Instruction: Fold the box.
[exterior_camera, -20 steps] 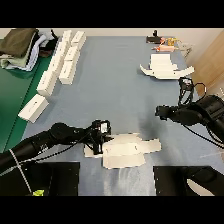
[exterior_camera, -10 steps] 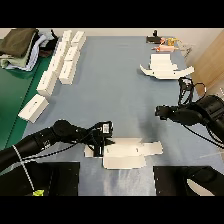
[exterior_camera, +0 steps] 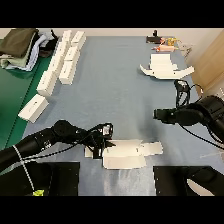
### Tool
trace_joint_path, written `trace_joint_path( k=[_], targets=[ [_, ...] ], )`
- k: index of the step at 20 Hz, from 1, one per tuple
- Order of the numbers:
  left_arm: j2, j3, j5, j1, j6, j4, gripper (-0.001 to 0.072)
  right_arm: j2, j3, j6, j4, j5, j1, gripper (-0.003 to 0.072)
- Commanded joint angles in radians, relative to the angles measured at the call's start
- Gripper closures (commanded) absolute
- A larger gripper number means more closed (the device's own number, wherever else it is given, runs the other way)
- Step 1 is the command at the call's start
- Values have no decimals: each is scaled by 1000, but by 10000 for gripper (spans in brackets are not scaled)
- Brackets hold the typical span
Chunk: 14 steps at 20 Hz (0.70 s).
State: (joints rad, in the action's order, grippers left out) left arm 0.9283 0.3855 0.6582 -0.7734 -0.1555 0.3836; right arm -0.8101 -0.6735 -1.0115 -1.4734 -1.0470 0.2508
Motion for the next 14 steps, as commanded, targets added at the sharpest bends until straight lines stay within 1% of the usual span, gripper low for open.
trace_joint_path(
  k=[1, 3, 6, 9, 12, 14],
  targets=[
    [1, 0, 27, 0, -4, -2, 693, 1, 0, -198, -141, -85, 2, 684],
    [1, 0, 25, 0, -4, -2, 694, 2, 0, -289, -201, -140, 24, 686],
    [1, 0, 26, 0, -4, -2, 693, 51, 11, -307, -184, -249, 106, 686],
    [1, 0, 25, 0, -4, -2, 694, 183, 61, -327, -232, -252, 210, 685],
    [1, 0, 25, 0, -4, -2, 694, 313, 129, -431, -302, -252, 362, 686],
    [1, 0, 25, 0, -4, -2, 694, 370, 172, -558, -326, -251, 465, 685]
  ],
)
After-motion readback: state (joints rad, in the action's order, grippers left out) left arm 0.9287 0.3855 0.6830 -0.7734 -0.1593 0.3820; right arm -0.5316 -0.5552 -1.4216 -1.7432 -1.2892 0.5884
